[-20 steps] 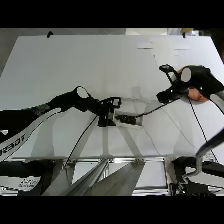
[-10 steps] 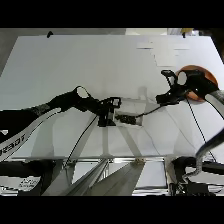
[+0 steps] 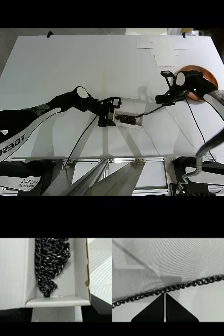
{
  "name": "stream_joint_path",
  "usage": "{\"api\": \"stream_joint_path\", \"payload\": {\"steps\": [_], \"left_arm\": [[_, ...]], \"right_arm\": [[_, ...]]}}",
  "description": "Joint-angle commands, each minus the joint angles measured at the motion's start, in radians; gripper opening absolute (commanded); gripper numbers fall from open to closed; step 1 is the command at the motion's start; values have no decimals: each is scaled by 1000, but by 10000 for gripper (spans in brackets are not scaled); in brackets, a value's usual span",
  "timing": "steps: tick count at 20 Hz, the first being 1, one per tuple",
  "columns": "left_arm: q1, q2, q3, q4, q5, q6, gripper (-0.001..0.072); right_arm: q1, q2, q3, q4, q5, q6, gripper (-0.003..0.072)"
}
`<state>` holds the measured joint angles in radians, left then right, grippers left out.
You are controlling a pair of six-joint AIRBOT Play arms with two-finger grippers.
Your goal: Fold the box and place the chain.
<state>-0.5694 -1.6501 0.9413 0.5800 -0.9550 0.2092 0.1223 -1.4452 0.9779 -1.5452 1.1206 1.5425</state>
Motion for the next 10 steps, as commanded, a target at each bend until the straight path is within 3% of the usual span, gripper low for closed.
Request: {"api": "stream_joint_path", "payload": {"steps": [1,5,6,7,8,10], "left_arm": [[0,1,1,0,0,0,135],[0,1,1,0,0,0,135],[0,1,1,0,0,0,135],[0,1,1,0,0,0,135],[0,1,1,0,0,0,135],[0,1,1,0,0,0,135]], "right_arm": [[2,58,0,-4,26,-38,14],[1,166,-1,-3,38,-51,15],[2,172,0,-1,37,-50,46],[1,171,-2,1,35,-39,205],[1,169,-8,0,23,4,311],[1,168,-43,0,-30,89,314]]}}
